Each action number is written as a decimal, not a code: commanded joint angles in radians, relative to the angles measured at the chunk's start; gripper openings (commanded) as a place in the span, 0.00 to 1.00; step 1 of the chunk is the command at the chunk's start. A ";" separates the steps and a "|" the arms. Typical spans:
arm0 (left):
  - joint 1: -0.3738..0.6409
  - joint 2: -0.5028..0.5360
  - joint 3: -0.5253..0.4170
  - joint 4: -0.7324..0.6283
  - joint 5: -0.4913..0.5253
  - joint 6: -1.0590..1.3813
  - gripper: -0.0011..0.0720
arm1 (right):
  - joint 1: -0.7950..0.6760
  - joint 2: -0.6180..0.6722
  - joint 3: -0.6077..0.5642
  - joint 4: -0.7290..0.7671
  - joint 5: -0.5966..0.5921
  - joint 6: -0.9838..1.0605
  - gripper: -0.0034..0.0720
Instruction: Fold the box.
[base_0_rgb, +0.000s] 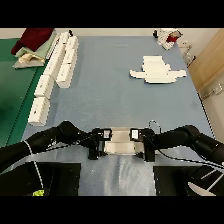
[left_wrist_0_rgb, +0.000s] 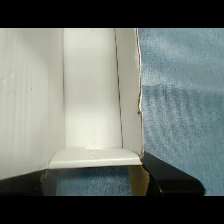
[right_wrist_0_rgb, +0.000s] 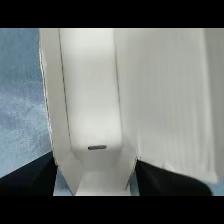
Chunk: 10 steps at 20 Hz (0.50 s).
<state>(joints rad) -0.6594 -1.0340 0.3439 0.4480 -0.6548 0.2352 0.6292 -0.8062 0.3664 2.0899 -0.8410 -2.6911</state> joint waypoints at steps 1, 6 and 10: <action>0.000 0.000 0.000 0.001 0.000 0.000 0.73 | 0.000 0.078 0.061 -0.190 -0.190 0.299 1.00; 0.000 0.000 0.000 0.000 -0.001 0.000 0.73 | 0.000 0.210 0.174 -0.410 -0.399 1.093 0.61; 0.000 0.000 0.000 0.000 -0.001 0.000 0.73 | 0.001 0.201 0.151 -0.259 -0.385 1.539 0.61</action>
<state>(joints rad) -0.6594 -1.0340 0.3439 0.4484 -0.6552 0.2352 0.6292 -0.6106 0.5171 1.7546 -1.1942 -1.5486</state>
